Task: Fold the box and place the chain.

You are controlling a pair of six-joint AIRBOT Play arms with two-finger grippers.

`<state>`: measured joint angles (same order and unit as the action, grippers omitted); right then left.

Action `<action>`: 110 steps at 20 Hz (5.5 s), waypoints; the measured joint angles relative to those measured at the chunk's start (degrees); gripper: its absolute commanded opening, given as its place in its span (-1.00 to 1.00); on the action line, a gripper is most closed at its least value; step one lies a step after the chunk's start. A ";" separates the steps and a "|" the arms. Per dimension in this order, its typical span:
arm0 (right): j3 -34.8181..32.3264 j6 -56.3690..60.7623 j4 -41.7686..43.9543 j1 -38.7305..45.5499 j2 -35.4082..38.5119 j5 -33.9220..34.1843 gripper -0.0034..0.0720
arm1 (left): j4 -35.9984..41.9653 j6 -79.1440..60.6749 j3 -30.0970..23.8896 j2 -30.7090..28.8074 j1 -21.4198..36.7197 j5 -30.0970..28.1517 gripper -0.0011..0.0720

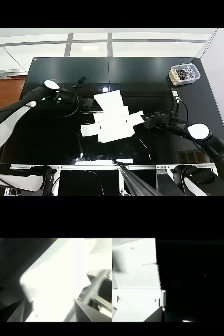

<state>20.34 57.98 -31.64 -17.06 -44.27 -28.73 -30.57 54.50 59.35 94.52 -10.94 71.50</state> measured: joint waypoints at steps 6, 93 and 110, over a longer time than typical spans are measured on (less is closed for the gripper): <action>-0.04 0.07 0.04 -0.46 0.00 0.44 -0.86 | -2.56 -3.58 8.59 8.57 -3.34 14.27 0.06; 11.65 -70.03 -0.42 -4.96 -28.76 -14.16 0.96 | -27.04 -46.51 -5.57 -10.40 -19.71 -16.76 -0.90; 12.57 -65.44 -5.64 -6.56 -29.94 -13.20 0.96 | -27.06 -46.51 -5.57 -10.40 -19.71 -16.81 -0.90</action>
<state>32.91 -7.46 -37.28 -23.62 -74.22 -41.93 -57.63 7.99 53.78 84.12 -30.65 54.70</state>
